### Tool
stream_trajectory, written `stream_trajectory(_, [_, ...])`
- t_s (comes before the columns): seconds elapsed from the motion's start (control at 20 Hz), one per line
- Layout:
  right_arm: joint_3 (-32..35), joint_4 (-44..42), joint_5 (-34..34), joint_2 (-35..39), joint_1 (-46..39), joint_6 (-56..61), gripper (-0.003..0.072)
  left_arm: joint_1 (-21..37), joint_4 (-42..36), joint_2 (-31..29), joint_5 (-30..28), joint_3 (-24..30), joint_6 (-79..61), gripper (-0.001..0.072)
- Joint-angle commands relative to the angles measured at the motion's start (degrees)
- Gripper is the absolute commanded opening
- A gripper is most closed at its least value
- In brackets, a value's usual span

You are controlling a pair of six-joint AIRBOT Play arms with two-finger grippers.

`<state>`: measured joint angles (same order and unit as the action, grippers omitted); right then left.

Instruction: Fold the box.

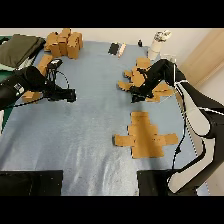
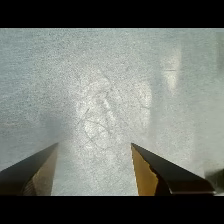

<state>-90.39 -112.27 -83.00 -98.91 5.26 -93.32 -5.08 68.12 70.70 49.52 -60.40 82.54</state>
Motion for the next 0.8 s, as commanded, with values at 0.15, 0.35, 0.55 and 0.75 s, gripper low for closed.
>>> stream_trajectory(0.15, [-0.07, -0.02, 0.00, -0.04, 0.04, 0.02, 0.0006, 0.07, 0.02, 0.04, -0.02, -0.07, -0.02, 0.0704])
stream_trajectory(0.35, [-0.07, -0.02, 0.00, -0.04, 0.04, 0.00, 0.0006, 0.07, 0.02, 0.04, -0.02, -0.07, -0.02, 0.0703])
stream_trajectory(0.55, [-0.04, -0.04, 0.42, -0.04, 0.04, 0.02, 0.0006, 0.07, 0.02, 0.04, -0.02, -0.07, -0.02, 0.0703])
stream_trajectory(0.75, [-0.07, -0.72, 5.31, -0.17, 0.11, -0.09, 0.0006, 0.07, -0.09, 0.04, -1.62, -0.07, -0.02, 0.0703])
